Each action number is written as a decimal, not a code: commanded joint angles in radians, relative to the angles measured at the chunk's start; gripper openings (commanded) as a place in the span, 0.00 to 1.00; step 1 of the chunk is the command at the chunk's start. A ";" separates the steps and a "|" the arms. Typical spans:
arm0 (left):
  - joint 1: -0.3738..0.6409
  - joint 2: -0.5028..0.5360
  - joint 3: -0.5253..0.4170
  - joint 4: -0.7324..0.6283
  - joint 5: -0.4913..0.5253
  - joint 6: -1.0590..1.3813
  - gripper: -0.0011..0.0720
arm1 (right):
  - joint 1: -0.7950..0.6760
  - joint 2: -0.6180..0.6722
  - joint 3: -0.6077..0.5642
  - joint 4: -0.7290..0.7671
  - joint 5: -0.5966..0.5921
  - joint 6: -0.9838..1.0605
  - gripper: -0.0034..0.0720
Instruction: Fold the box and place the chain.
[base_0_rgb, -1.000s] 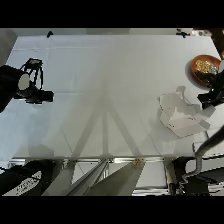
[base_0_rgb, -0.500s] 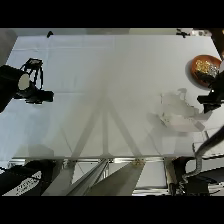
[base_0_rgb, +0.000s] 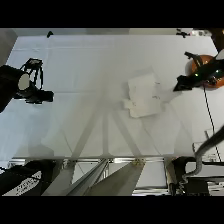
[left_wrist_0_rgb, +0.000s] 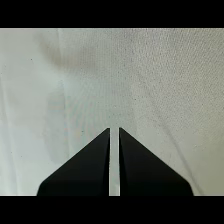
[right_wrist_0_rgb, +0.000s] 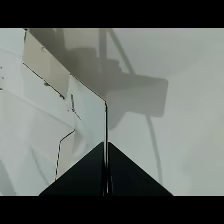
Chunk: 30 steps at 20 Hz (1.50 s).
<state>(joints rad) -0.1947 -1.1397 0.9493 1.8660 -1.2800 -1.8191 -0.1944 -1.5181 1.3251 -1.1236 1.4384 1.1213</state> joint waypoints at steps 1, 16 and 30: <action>0.000 0.000 0.000 0.000 0.000 0.000 0.11 | 0.125 0.089 -0.026 0.130 -0.110 -0.066 0.06; 0.000 0.000 0.000 0.000 0.000 0.000 0.11 | 0.212 0.653 -0.818 0.344 -0.618 -0.162 0.06; 0.000 0.001 0.000 -0.037 0.170 -0.008 0.11 | 0.212 0.735 -0.904 0.320 -0.674 -0.161 0.06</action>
<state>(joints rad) -0.1947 -1.1397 0.9493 1.8435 -1.1774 -1.8229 0.0162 -0.7853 0.4236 -0.8024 0.7647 0.9604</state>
